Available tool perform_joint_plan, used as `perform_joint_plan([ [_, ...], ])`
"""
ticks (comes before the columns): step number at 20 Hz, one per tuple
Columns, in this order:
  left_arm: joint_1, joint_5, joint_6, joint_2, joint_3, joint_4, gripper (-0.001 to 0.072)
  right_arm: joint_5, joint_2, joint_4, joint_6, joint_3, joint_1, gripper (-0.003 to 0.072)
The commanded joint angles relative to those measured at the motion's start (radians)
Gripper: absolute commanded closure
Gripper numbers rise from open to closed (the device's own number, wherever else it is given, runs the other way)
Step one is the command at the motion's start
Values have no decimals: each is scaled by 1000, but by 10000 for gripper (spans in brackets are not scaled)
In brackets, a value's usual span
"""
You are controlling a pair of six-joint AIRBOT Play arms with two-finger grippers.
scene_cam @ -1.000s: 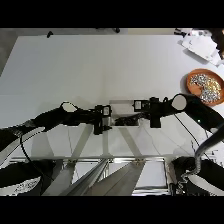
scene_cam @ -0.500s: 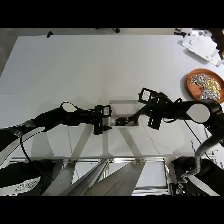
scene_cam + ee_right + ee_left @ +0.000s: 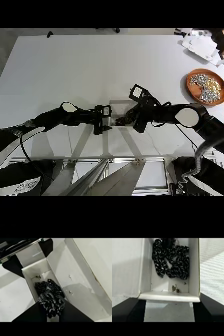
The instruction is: Fold the box and place the chain.
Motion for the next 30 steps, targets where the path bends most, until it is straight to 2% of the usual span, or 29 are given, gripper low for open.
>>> perform_joint_plan([
  [1,0,0,0,1,0,0,390,-24,-82,37,71,1,10,673],
  [6,0,0,0,1,0,0,390,-55,-202,167,70,1,12,672],
  [11,0,0,0,1,0,0,390,-90,-220,233,70,1,50,665],
  [12,0,0,0,1,0,0,390,-92,-220,237,70,1,55,599],
  [15,0,0,0,1,0,0,390,-109,-220,237,85,1,55,553],
  [17,0,0,0,1,0,0,390,-101,-220,237,93,1,55,433],
  [20,0,0,0,1,0,0,390,-68,-208,227,93,3,54,423],
  [23,0,0,0,1,0,0,390,57,-172,95,167,41,29,432],
  [24,0,0,0,1,0,0,390,134,-155,32,208,67,1,488],
  [25,0,0,0,1,1,0,390,227,-137,-43,252,100,-38,606],
  [26,0,0,0,1,1,0,390,312,-122,-116,301,130,-79,673],
  [28,0,0,0,1,0,0,390,456,-107,-275,412,189,-165,673],
  [30,0,0,0,1,0,0,390,539,-106,-414,472,226,-232,673],
])
